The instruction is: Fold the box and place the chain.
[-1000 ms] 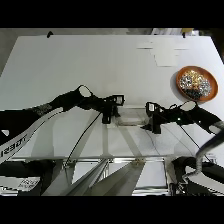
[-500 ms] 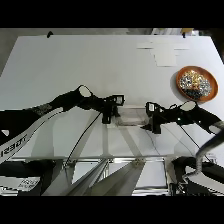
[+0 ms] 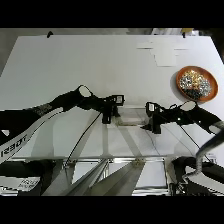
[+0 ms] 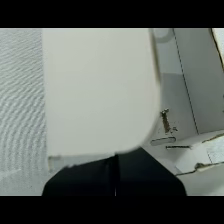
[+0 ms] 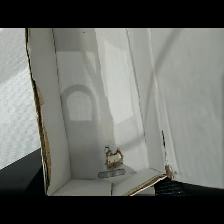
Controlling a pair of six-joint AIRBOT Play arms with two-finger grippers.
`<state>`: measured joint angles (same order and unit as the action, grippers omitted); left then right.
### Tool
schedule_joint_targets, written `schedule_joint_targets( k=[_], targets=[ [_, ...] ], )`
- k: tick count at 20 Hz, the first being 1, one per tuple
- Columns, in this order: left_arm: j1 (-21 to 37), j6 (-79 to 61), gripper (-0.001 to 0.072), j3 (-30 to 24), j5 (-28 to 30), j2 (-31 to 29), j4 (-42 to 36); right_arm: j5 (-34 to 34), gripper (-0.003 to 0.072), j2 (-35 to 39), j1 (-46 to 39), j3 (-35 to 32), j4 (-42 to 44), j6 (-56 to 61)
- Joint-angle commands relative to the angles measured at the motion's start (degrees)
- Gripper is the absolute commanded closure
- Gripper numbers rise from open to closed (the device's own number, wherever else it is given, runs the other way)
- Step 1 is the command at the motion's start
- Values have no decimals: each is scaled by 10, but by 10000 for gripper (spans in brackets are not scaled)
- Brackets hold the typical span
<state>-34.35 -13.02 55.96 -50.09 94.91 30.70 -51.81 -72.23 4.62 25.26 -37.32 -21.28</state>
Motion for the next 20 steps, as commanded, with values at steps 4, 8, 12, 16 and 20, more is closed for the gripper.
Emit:
schedule_joint_targets(
  k=[4,8,12,16,20],
  targets=[
    [2,0,571,0,-10,-3,-1,0,256,0,1,0,0,0],
    [2,0,250,0,-8,-18,5,0,256,0,1,0,0,0],
    [3,49,246,0,-8,-43,87,0,256,0,1,0,0,0],
    [19,210,255,0,-32,-95,241,0,256,0,1,0,0,0],
    [33,334,579,0,-97,-169,328,0,256,0,1,0,0,0]
  ],
)
